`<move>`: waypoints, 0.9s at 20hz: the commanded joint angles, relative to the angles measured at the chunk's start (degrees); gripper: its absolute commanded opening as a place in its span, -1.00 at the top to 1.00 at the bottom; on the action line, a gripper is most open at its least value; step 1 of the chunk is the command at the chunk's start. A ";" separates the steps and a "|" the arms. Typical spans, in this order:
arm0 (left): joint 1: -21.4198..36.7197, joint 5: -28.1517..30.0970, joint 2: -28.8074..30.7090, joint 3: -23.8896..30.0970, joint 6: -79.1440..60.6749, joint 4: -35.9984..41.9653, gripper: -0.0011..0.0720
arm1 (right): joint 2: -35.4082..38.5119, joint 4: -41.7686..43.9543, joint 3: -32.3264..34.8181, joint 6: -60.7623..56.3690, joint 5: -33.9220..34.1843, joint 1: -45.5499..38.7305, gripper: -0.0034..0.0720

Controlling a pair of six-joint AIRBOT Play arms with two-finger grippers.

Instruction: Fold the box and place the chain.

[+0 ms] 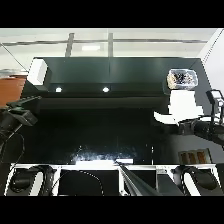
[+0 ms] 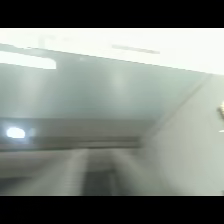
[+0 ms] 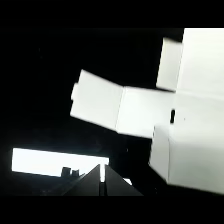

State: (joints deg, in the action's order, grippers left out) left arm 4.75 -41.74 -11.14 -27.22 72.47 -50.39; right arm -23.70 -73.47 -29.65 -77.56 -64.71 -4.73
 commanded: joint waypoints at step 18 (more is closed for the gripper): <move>-25.77 9.68 -48.43 -20.35 -5.16 -2.97 -0.98 | -17.51 -33.46 -10.93 -19.65 19.71 -15.34 -0.98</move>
